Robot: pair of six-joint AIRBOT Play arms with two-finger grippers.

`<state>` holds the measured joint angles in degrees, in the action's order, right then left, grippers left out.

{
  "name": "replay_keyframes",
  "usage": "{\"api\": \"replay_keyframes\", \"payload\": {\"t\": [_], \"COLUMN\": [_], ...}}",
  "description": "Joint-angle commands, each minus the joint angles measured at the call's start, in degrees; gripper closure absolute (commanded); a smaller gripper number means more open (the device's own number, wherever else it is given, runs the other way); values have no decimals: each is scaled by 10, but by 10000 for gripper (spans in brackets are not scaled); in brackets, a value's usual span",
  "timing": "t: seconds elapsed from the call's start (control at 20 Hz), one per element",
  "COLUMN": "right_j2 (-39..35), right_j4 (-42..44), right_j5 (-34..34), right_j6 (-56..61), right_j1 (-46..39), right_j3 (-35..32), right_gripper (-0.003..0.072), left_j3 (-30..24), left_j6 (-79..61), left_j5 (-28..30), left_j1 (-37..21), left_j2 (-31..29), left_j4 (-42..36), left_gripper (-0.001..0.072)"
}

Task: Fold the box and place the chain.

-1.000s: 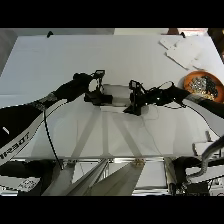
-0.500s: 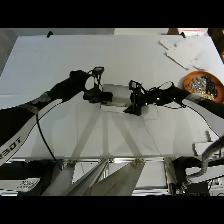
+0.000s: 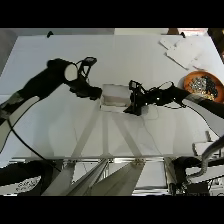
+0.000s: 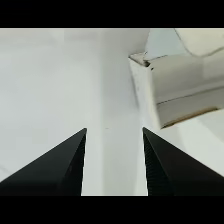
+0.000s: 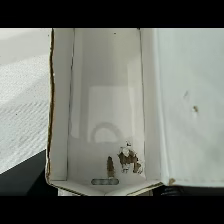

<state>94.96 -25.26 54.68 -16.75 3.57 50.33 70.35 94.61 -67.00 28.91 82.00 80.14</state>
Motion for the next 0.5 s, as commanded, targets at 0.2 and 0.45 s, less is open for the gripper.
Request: {"api": "replay_keyframes", "payload": {"t": [0.2, 0.45], "right_j2": [0, 0], "right_j4": [0, 0], "right_j5": [0, 0], "right_j6": [0, 0], "right_j1": [0, 0], "right_j3": [0, 0], "right_gripper": [224, 224], "left_j3": [-57, -93], "left_j6": [-688, -1124], "left_j5": [42, 43], "left_j1": [-127, -183], "left_j2": [-14, 66], "left_j4": [-270, -442], "left_gripper": [213, 3]}}
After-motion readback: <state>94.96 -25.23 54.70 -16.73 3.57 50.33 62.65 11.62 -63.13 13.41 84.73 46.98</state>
